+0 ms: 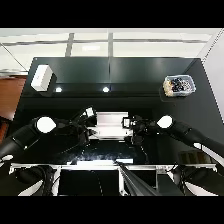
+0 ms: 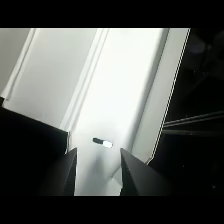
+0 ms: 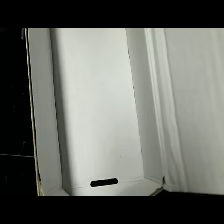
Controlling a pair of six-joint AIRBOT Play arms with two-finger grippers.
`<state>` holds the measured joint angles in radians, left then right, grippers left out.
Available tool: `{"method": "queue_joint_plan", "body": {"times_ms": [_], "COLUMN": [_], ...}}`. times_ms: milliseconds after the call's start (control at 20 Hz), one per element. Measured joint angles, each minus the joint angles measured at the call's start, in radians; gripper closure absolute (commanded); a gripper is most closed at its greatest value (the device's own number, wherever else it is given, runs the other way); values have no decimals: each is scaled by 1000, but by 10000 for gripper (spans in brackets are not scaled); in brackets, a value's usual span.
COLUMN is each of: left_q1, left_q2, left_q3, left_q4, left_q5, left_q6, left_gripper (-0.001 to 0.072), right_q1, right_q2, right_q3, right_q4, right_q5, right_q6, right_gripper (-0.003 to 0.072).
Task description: Fold the box and place the chain.
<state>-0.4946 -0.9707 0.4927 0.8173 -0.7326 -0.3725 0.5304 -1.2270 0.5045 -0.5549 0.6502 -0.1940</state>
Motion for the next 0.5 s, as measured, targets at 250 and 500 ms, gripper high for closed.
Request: {"method": "queue_joint_plan", "body": {"times_ms": [250, 500], "left_q1": [23, 90], "left_q2": [-19, -33], "left_q3": [0, 0], "left_q4": [-47, -32], "left_q5": [-8, -37], "left_q6": [22, 26], "left_gripper": [575, 679], "right_q1": [0, 0], "right_q2": [0, 0], "right_q3": [0, 0], "right_q4": [0, 0], "right_q5": [0, 0], "right_q6": [0, 0], "right_gripper": [132, 132]}}
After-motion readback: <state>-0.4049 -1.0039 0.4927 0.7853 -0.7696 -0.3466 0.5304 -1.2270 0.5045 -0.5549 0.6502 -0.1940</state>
